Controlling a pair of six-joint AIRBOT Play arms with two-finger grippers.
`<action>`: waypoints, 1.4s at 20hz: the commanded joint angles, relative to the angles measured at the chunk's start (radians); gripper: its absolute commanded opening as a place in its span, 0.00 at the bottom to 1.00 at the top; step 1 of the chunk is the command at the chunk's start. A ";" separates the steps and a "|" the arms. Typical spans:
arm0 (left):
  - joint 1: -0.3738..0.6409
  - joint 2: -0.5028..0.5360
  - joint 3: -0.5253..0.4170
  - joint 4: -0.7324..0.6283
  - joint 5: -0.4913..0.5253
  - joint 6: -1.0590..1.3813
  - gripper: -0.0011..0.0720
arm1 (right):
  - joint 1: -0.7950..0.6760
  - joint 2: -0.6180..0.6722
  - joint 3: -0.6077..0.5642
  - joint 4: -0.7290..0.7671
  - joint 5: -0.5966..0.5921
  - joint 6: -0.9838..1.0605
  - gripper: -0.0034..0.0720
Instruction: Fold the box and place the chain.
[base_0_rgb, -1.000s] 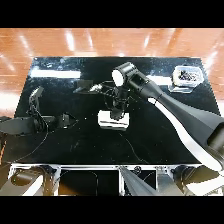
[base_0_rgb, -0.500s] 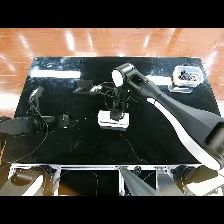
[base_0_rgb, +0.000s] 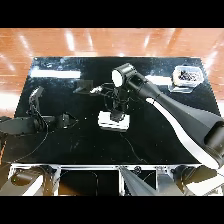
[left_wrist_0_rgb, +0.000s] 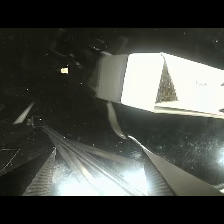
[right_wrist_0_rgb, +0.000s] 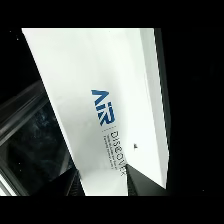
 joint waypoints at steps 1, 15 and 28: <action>0.000 -0.001 0.000 -0.001 0.000 0.000 0.88 | 0.000 0.000 0.000 0.013 0.024 -0.001 0.46; 0.000 -0.001 0.000 -0.006 0.000 0.000 0.88 | -0.001 -0.002 0.000 0.040 0.013 -0.011 0.70; 0.000 -0.001 0.000 -0.006 0.000 0.000 0.88 | -0.002 -0.007 -0.032 0.063 -0.001 -0.025 0.37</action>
